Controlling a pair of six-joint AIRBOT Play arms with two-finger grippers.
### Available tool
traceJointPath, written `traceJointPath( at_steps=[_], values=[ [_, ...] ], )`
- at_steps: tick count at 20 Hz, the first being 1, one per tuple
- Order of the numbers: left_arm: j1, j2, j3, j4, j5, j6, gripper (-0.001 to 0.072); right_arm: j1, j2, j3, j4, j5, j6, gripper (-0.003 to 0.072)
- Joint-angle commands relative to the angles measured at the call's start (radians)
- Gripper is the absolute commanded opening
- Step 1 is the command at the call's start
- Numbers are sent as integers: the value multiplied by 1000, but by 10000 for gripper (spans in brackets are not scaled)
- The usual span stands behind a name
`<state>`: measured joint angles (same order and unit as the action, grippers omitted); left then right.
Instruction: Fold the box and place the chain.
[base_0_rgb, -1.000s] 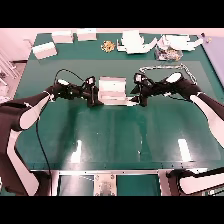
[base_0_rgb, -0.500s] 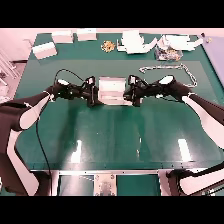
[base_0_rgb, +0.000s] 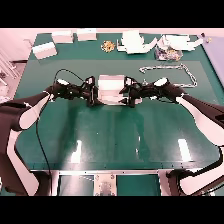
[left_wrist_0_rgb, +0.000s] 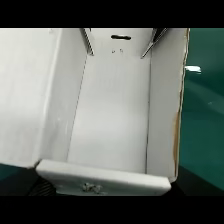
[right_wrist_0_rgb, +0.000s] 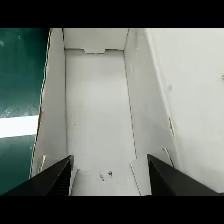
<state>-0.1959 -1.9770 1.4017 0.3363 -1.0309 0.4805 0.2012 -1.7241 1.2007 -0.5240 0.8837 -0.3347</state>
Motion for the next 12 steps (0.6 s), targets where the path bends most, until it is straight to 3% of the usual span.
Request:
traceJointPath(
  at_steps=[1,5,6,7,8,9,10,12],
  values=[
    [0,0,0,0,0,-1,513,-3,-5,2,8,-14,-18,630],
    [0,0,0,0,0,-1,513,-6,-5,2,2,-13,-18,626],
    [0,0,0,0,0,-1,513,-8,-5,2,-23,-13,-16,521],
    [0,0,0,0,-1,-1,513,-13,-5,2,-56,-13,2,336],
    [0,0,0,0,-1,-1,513,-19,-5,1,-76,-6,10,331],
    [0,0,0,0,-1,-1,513,-31,-5,1,-83,0,21,257],
    [0,0,0,0,-1,-1,513,-40,-5,1,-83,0,36,255],
    [0,0,0,0,-1,-1,513,-57,2,2,-86,-1,68,136]
  ],
)
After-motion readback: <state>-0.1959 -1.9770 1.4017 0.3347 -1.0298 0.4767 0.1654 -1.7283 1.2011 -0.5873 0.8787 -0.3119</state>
